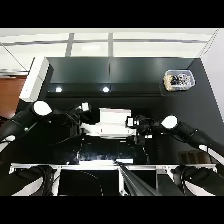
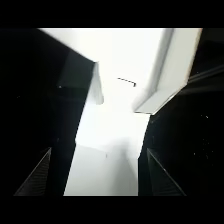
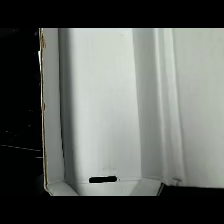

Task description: Fold the box and place the chain.

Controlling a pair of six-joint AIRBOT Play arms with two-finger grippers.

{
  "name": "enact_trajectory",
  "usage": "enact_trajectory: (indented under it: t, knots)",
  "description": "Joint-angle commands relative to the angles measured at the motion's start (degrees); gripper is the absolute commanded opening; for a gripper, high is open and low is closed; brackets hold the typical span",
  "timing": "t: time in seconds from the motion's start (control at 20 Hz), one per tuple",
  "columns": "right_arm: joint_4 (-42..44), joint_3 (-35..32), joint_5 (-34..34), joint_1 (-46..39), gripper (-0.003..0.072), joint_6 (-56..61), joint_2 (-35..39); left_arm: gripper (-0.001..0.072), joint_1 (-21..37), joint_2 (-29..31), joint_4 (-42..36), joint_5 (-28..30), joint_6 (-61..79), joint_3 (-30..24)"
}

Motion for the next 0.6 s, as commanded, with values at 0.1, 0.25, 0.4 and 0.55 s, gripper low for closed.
enact_trajectory:
  t: [0.1, 0.25, 0.4, 0.55]
  knots:
    - [0.04, 0.02, 0.02, 0.00, 0.0470, 0.02, 0.02, 0.0707, -7.21, -3.17, 0.20, 6.36, 3.69, -0.04]
    - [0.04, 0.02, 0.00, 0.00, 0.0471, 0.02, 0.02, 0.0703, -10.36, -4.07, -1.62, 8.83, 3.63, -0.04]
    - [0.04, 0.02, 0.00, 0.00, 0.0471, 0.02, 0.02, 0.0441, -11.26, -4.17, -3.10, 10.08, 3.63, 0.02]
    - [0.04, 0.02, 0.00, 0.00, 0.0471, 0.02, 0.02, 0.0264, -11.37, -4.17, -6.91, 8.61, 3.26, 0.02]
